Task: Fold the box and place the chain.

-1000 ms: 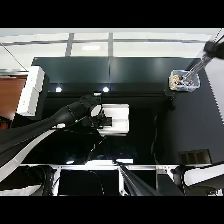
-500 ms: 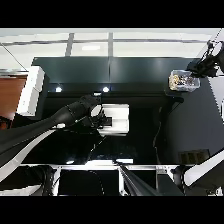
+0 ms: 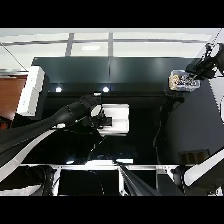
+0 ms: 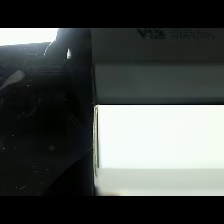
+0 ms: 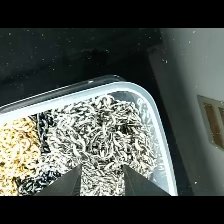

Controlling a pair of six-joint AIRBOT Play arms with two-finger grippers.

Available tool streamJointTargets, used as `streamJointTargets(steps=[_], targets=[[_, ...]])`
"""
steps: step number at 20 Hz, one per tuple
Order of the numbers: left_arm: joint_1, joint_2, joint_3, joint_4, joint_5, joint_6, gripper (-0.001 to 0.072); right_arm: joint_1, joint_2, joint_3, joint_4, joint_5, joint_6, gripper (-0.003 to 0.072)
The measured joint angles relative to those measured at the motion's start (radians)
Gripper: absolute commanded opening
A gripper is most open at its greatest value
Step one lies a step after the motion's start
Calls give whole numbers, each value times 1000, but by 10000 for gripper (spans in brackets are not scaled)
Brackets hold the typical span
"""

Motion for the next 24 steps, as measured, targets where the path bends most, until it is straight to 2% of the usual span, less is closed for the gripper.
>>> streamJointTargets(steps=[3,4,5,9,13,18,24], targets=[[0,0,0,0,0,0,29,0,-15,0,24,-14,-1,298],[0,0,0,0,0,0,29,0,-23,0,36,-14,-2,61],[0,0,0,0,0,0,29,0,-28,0,47,-19,-4,15],[0,0,0,0,1,0,29,1,-24,0,54,-13,-17,14],[0,0,0,0,1,0,29,2,57,0,34,19,-50,15],[0,0,0,0,2,0,29,0,260,0,21,31,-98,15],[0,0,0,0,2,0,29,9,557,0,49,-44,-142,15]])
